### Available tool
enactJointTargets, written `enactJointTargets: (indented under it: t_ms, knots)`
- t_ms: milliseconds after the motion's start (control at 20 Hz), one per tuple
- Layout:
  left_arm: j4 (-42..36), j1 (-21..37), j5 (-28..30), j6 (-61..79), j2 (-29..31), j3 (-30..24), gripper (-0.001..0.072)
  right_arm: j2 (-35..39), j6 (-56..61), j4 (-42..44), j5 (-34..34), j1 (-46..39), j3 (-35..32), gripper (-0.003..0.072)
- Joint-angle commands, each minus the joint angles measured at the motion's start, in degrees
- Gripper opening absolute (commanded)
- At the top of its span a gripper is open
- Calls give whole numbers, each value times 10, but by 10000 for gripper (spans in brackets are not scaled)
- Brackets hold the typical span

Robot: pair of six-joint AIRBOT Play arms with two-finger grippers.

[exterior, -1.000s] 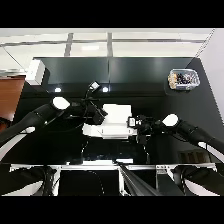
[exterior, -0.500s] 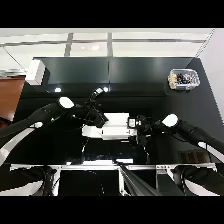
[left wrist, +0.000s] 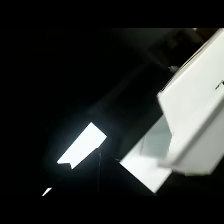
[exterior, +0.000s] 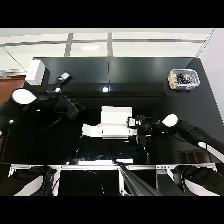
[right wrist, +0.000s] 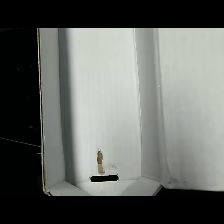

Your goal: Fold the box and place the chain.

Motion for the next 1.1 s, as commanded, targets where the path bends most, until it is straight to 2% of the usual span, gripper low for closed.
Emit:
enactJointTargets:
  t_ms: [0,50,100,150,300,550,900,1000,1050]
  knots:
    - [-75,59,-200,203,32,-42,28,0,0,0,1,0,0,19]
    - [-73,52,-198,216,32,-53,198,0,0,0,1,0,0,18]
    - [-74,40,-175,216,32,-66,563,0,0,0,1,0,0,18]
    - [-73,25,-134,216,32,-78,716,0,0,0,1,0,0,18]
    - [-72,-33,-33,244,32,-102,707,0,0,0,1,0,0,18]
    - [-47,-119,133,349,15,-106,706,0,0,0,1,0,0,18]
    - [-42,-164,139,415,-72,-106,704,0,0,0,1,0,0,18]
    - [-43,-175,147,415,-76,-106,677,0,0,0,1,0,0,18]
    - [-46,-179,154,415,-76,-106,634,0,0,0,1,0,0,19]
